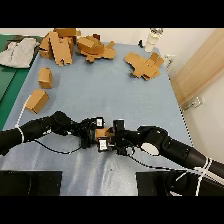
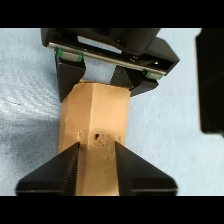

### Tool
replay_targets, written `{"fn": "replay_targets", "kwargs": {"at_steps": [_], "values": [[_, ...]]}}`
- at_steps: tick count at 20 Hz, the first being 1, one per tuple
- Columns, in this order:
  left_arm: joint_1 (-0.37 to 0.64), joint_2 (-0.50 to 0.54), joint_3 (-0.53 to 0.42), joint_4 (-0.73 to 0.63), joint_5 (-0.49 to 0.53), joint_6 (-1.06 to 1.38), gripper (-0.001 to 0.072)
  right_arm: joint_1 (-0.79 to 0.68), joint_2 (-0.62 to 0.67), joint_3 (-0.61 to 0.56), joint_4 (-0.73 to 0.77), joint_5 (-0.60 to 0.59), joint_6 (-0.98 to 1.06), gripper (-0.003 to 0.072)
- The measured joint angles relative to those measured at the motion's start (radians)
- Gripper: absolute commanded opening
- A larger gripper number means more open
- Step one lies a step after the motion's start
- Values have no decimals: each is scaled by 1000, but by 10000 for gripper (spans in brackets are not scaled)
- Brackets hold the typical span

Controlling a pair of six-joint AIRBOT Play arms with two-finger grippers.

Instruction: Fold the box.

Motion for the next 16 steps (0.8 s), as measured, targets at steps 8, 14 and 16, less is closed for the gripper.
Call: {"fn": "replay_targets", "kwargs": {"at_steps": [8, 14, 16], "values": [[0, 0, 0, 3, -6, 4, 286, 0, 29, 2, -64, -16, 72, 141], [0, 0, 0, 3, -5, 3, 286, 1, 45, 2, -85, -11, 96, 141], [0, 0, 0, 3, -5, 3, 285, 1, 45, 2, -81, -5, 100, 140]]}}
